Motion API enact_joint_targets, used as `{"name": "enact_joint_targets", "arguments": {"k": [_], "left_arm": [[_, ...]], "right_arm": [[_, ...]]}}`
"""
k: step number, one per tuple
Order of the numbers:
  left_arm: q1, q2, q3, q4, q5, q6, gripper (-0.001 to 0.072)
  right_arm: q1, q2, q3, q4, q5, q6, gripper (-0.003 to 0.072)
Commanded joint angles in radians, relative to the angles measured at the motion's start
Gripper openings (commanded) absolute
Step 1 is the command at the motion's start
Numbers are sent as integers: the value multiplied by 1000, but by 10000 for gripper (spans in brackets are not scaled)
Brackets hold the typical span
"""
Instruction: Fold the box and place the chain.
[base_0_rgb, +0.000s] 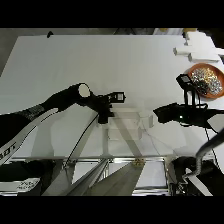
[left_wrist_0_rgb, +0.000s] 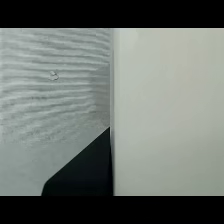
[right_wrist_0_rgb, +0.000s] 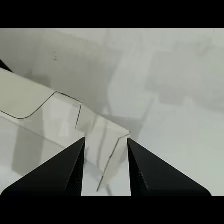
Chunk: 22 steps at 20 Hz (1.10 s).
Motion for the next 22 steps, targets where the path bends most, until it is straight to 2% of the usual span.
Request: {"name": "enact_joint_targets", "arguments": {"k": [1, 15, 16, 18, 19, 20, 22], "left_arm": [[-1, 0, 0, 11, 41, -25, 7], [-1, 0, 0, 10, 40, -24, 11], [-1, 0, 0, 10, 40, -25, 11], [-1, 0, 0, 10, 40, -25, 11], [-1, 0, 0, 10, 40, -24, 11], [-1, 0, 0, 10, 40, -24, 11], [-1, 0, 0, 10, 40, -25, 11]], "right_arm": [[1, 0, 1, -4, 4, -2, 302], [1, 0, 0, -56, 31, -47, 297], [1, 0, 0, -56, 30, -65, 281], [1, 0, 0, -47, 47, -124, 108], [1, 0, 0, -37, 63, -158, 48], [1, 0, 0, -19, 85, -197, 16], [1, 0, 0, 25, 119, -270, 16]]}}
